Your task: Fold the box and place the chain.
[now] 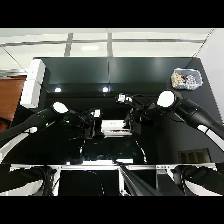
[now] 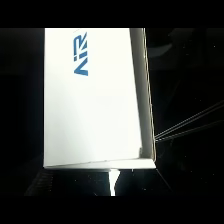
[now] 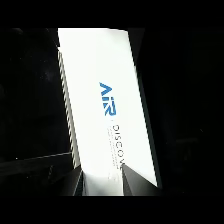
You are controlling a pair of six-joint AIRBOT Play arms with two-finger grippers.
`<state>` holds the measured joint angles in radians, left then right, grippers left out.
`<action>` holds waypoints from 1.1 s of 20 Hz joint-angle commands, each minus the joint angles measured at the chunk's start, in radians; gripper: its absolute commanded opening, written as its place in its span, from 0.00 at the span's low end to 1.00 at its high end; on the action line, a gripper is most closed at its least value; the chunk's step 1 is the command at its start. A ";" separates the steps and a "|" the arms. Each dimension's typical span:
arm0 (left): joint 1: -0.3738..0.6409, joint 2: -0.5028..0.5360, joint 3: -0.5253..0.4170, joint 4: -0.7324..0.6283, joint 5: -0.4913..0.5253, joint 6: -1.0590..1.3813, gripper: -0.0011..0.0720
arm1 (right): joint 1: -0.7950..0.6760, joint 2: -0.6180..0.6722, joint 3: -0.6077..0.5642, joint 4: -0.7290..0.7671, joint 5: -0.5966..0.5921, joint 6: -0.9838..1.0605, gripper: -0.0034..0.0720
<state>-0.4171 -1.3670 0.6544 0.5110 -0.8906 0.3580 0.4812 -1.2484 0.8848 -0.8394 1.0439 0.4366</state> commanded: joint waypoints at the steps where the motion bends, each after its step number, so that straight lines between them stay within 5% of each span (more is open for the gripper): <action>1: -0.001 -0.001 0.000 0.000 0.000 0.001 0.50 | 0.001 -0.001 0.000 -0.009 0.011 0.001 0.34; 5: -0.001 -0.001 0.000 0.000 0.000 0.001 0.50 | 0.001 -0.001 0.000 -0.011 0.018 0.001 0.41; 22: -0.001 -0.001 0.000 0.000 0.000 0.001 0.50 | 0.035 -0.001 0.000 -0.052 0.010 0.034 0.41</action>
<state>-0.4179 -1.3670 0.6544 0.5110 -0.8906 0.3588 0.5144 -1.2484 0.8848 -0.8871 1.0561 0.4606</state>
